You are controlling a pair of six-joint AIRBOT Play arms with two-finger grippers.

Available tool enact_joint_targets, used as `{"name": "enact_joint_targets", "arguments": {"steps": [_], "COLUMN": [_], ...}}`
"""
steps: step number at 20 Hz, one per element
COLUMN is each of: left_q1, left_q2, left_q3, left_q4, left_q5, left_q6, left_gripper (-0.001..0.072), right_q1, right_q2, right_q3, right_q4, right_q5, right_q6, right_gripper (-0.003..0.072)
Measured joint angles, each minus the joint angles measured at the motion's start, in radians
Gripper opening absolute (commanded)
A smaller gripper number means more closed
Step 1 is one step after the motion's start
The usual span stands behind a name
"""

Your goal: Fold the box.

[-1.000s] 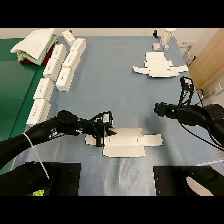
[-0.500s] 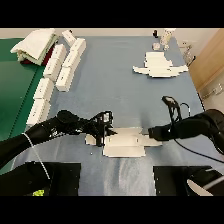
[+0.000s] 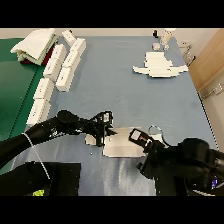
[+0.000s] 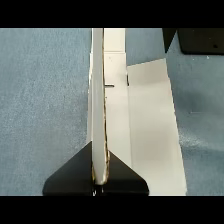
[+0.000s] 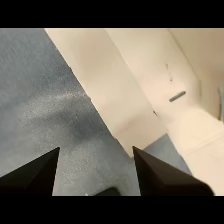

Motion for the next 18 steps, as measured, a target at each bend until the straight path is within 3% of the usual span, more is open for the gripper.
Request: {"name": "enact_joint_targets", "arguments": {"steps": [5, 9, 12, 18], "left_q1": [0.0, 0.0, 0.0, 0.0], "left_q2": [0.0, 0.0, 0.0, 0.0], "left_q3": [0.0, 0.0, 0.0, 0.0], "left_q4": [0.0, 0.0, 0.0, 0.0], "left_q5": [0.0, 0.0, -0.001, -0.001], "left_q6": [0.0, 0.0, 0.0, 0.0], "left_gripper": [0.0014, 0.0014, 0.0014, 0.0014], "right_q1": [0.057, 0.068, 0.069, 0.07], "right_q2": [-0.19, -0.257, -0.273, -0.281], "right_q3": [0.005, 0.022, 0.041, 0.123], "right_q4": [-0.116, -0.284, -0.368, -0.375], "right_q5": [0.13, 0.161, 0.143, 0.015], "right_q6": [-0.043, 0.116, 0.24, 0.381], "right_gripper": [0.072, 0.072, 0.072, 0.072]}}
